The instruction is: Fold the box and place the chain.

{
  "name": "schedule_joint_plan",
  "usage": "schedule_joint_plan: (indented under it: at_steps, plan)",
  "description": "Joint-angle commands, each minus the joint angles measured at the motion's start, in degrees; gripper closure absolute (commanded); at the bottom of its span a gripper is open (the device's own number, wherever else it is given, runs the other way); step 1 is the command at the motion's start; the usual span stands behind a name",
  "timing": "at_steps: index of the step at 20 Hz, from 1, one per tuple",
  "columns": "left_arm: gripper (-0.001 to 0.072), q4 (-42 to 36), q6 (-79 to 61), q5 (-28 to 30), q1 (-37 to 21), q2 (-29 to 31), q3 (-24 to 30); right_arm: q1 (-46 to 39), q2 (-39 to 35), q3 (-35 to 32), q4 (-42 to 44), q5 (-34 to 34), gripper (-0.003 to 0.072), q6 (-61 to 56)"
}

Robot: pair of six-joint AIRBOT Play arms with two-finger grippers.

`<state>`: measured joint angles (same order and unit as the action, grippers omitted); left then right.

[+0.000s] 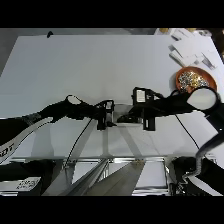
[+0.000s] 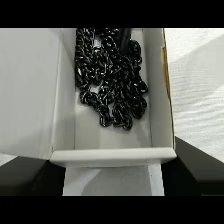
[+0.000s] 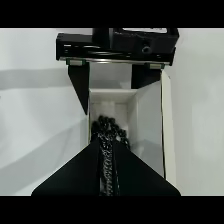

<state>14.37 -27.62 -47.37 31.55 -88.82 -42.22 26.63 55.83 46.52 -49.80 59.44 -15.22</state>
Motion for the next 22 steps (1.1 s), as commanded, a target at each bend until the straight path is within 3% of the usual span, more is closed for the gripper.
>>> schedule_joint_plan:
  at_steps: [1, 3, 7, 11, 13, 15, 18, 22]
  plan:
    - [0.0502, 0.0, 0.0, 0.0, 0.0, 0.0, 0.0, 1.6, 5.5, -0.1, 0.1, -2.1, 0.0629, 0.0]
    - [0.0502, 0.0, 0.0, 0.0, 0.0, 0.0, 0.0, 1.5, 7.3, -0.1, 0.1, -2.4, 0.0510, 0.0]
    - [0.0502, 0.0, 0.0, 0.0, 0.0, 0.0, 0.0, -4.8, 7.0, 5.8, 6.3, 1.5, 0.0510, 0.0]
    - [0.0502, 0.0, 0.0, 0.0, 0.0, 0.0, 0.0, -15.4, 7.1, 11.8, 5.0, 2.2, 0.0512, 0.3]
    - [0.0502, 0.0, 0.0, 0.0, 0.0, 0.0, 0.0, -21.0, 8.0, 11.5, 0.1, 3.0, 0.0545, 0.2]
    - [0.0502, 0.0, 0.0, 0.0, 0.0, 0.0, 0.0, -24.9, 9.2, 10.5, -7.5, 5.0, 0.0664, -0.4]
    - [0.0502, 0.0, 0.0, 0.0, 0.0, 0.0, 0.0, -26.4, 12.0, 6.4, -17.9, 3.9, 0.0663, -7.1]
    - [0.0502, 0.0, 0.0, 0.0, 0.0, 0.0, 0.0, -26.3, 14.8, -1.6, -24.2, -3.1, 0.0482, -5.2]
